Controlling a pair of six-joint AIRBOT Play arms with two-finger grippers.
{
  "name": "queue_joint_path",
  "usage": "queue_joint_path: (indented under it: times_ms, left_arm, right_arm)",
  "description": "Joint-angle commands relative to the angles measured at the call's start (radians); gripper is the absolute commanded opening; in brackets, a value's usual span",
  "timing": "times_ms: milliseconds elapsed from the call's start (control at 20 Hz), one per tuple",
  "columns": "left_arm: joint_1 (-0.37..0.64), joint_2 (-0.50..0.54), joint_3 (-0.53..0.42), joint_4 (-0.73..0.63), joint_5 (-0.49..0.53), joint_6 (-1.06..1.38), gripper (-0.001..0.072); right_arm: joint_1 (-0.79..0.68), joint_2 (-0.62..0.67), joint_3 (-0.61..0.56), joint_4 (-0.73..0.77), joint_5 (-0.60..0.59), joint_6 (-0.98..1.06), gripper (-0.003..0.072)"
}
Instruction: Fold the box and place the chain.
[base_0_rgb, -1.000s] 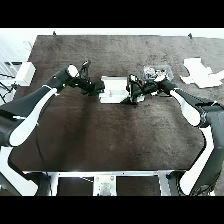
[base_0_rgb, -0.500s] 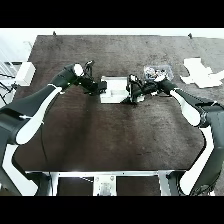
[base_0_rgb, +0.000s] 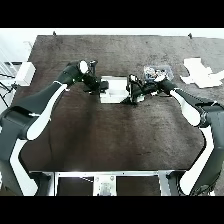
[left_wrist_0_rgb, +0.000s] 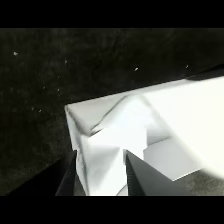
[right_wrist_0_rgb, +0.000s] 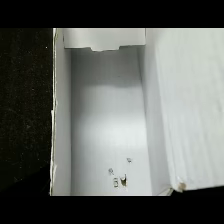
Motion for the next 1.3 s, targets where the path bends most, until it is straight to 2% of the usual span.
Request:
queue_joint_path:
  times_ms: [0, 300, 400, 500, 1250]
  left_arm:
    - [-0.011, -0.046, 0.084, 0.05, -0.08, -0.036, 0.0347]
    - [-0.017, -0.14, 0.228, 0.117, -0.214, -0.103, 0.0347]
    - [-0.02, -0.146, 0.228, 0.121, -0.221, -0.109, 0.0346]
    - [-0.024, -0.146, 0.228, 0.15, -0.221, -0.126, 0.0307]
    - [-0.045, -0.163, 0.243, 0.151, -0.2, -0.13, 0.0287]
  right_arm:
    - [0.001, 0.0, 0.0, 0.0, 0.0, 0.0, 0.0502]
    - [0.001, 0.0, 0.0, 0.0, 0.0, 0.0, 0.0502]
    - [0.001, 0.0, 0.0, 0.0, 0.0, 0.0, 0.0502]
    - [0.001, 0.0, 0.0, 0.0, 0.0, 0.0, 0.0502]
    - [0.001, 0.0, 0.0, 0.0, 0.0, 0.0, 0.0502]
